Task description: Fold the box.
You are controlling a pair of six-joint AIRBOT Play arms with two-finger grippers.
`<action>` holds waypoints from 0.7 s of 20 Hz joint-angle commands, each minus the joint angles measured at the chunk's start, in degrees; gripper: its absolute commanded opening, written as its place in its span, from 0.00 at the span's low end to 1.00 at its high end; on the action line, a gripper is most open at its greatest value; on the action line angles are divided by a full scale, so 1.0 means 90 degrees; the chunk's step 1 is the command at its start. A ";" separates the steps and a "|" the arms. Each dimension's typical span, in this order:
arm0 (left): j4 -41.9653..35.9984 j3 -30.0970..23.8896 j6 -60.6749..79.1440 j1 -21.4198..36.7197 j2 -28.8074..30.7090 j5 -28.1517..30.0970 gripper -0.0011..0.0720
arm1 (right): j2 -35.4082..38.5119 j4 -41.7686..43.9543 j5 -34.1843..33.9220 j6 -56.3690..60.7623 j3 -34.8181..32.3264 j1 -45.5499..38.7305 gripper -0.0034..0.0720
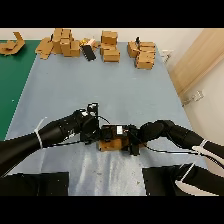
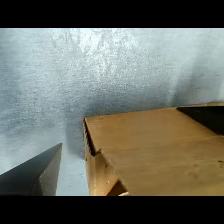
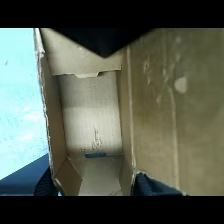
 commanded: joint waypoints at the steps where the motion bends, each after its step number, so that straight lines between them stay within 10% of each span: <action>1: 0.0180 0.0262 -0.0143 -0.0250 -0.0248 -0.0236 0.82 | -0.0005 0.0000 0.0000 0.0000 0.0002 0.0000 0.73; 14: 0.0165 0.0267 -0.0141 -0.0357 -0.0658 0.0146 0.82 | -0.0005 0.0000 0.0000 0.0000 0.0002 0.0000 0.73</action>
